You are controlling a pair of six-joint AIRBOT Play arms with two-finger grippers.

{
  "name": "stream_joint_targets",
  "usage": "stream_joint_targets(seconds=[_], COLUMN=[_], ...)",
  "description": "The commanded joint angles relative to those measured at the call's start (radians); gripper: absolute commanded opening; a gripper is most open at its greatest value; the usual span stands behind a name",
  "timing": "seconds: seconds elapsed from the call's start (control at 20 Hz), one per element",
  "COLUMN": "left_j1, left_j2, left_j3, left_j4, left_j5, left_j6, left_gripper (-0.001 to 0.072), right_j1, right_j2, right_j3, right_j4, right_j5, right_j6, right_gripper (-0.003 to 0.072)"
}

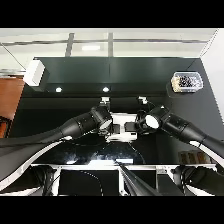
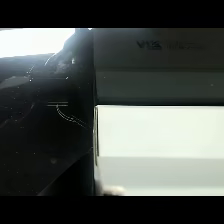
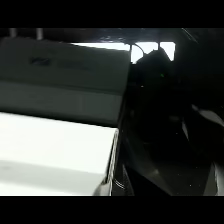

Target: Fold the box and place the chain.

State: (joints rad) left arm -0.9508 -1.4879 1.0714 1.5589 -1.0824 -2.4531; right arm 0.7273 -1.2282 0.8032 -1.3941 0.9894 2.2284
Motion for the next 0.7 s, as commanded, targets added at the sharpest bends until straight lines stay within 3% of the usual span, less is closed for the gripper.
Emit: stream_joint_targets(seconds=[0.0,0.25,0.35,0.4,0.45,0.6,0.65], left_j1=[-0.001,-0.001,-0.001,-0.001,-0.001,-0.001,-0.001], left_j2=[0.0,0.0,0.0,0.0,0.0,0.0,0.0], left_j3=[0.0,0.0,0.0,0.0,0.0,0.0,0.0], left_j4=[0.0,0.0,0.0,0.0,0.0,0.0,0.0], left_j5=[0.0,0.0,0.0,0.001,0.0,0.001,0.0], left_j6=[-0.001,-0.001,-0.001,-0.001,-0.001,-0.001,-0.001], left_gripper=[0.0026,0.0026,0.0025,0.0026,0.0026,0.0026,0.0026], right_j1=[0.035,0.05,0.05,0.05,0.05,0.05,0.05], right_j2=[-0.033,-0.06,-0.06,-0.06,-0.06,-0.06,-0.06], right_j3=[0.007,0.007,0.007,0.007,0.007,0.011,0.016], right_j4=[-0.035,-0.036,-0.036,-0.036,-0.035,-0.037,-0.04], right_j5=[0.029,0.031,0.031,0.031,0.027,0.029,0.028], right_j6=[0.089,0.102,0.102,0.102,0.103,0.107,0.1], right_gripper=[0.0265,0.0261,0.0137,0.0037,0.0017,0.0019,0.0102])
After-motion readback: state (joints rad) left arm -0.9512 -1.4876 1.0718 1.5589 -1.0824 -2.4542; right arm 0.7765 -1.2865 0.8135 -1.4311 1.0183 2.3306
